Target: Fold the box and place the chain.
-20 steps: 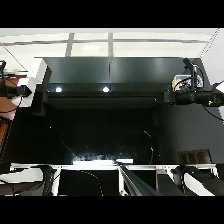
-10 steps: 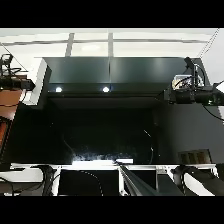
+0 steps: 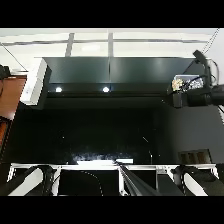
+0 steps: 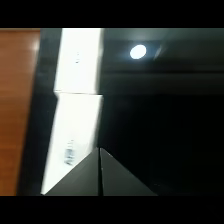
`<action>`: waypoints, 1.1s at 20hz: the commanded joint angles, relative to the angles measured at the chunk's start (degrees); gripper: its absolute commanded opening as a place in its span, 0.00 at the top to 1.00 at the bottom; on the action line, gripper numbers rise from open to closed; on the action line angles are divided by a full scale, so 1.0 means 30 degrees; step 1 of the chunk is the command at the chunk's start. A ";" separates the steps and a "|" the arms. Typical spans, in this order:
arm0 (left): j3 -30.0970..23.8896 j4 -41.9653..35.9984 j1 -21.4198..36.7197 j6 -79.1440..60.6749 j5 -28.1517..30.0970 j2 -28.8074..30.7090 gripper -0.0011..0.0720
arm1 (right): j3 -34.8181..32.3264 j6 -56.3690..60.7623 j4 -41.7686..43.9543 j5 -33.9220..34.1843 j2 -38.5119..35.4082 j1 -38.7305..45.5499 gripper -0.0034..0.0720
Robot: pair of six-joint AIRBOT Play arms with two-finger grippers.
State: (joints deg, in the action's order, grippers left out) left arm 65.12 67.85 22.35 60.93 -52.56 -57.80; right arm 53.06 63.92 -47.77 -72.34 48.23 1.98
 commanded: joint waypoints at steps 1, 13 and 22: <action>-0.3417 -0.3832 -0.1282 0.0364 -0.0452 0.5107 0.95 | -0.3759 0.0335 -0.2157 0.7329 -0.4204 -0.1457 0.95; -1.1795 -0.1851 -0.4320 0.0357 0.1508 1.3478 0.95 | -0.9537 0.0328 -0.3096 1.2371 -0.5034 -0.2288 0.94; -1.1795 -0.1843 -0.4320 0.0357 0.1508 1.3478 0.95 | -0.9537 0.0328 -0.3096 1.2378 -0.5034 -0.2288 0.94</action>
State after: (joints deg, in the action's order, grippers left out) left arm 29.80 62.30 9.39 62.06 -48.03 -17.52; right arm 24.49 64.93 -57.01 -35.27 33.15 -4.84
